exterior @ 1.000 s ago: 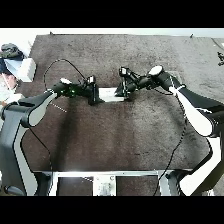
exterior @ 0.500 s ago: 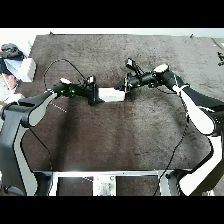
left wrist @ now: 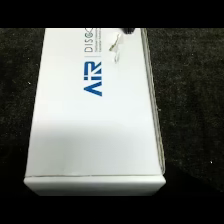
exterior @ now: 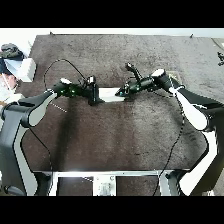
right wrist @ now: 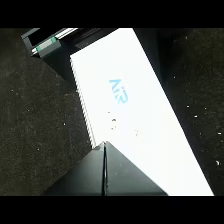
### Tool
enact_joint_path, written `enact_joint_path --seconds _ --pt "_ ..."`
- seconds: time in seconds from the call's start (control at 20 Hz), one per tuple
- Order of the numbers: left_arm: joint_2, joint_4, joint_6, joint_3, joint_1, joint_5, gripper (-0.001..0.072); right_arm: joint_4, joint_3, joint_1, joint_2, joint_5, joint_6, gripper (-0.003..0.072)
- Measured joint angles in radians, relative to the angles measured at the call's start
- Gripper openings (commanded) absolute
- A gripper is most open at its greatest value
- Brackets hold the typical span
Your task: Fold the box and place the chain.
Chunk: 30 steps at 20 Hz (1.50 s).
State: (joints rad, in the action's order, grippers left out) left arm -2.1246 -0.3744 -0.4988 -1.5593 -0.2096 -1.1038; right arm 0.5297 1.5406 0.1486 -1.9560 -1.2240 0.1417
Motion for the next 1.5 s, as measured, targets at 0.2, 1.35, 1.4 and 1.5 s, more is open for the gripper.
enact_joint_path --seconds 0.2,1.35,1.4,1.5 --pt "0.000 0.000 0.001 0.000 0.000 0.000 0.0356 -0.028 -0.003 -0.023 0.045 0.010 -0.019 0.0010" --pt "0.000 0.002 0.001 0.000 0.000 -0.001 0.0356 -0.220 -1.133 -0.343 1.579 0.732 0.013 0.0009" --pt "0.000 0.001 0.001 0.000 0.000 -0.001 0.0356 -0.219 -1.191 -0.362 1.653 0.761 0.013 0.0010" --pt "0.000 0.002 0.001 0.000 0.000 -0.002 0.0356 -0.220 -1.288 -0.385 1.778 0.818 0.013 0.0010"
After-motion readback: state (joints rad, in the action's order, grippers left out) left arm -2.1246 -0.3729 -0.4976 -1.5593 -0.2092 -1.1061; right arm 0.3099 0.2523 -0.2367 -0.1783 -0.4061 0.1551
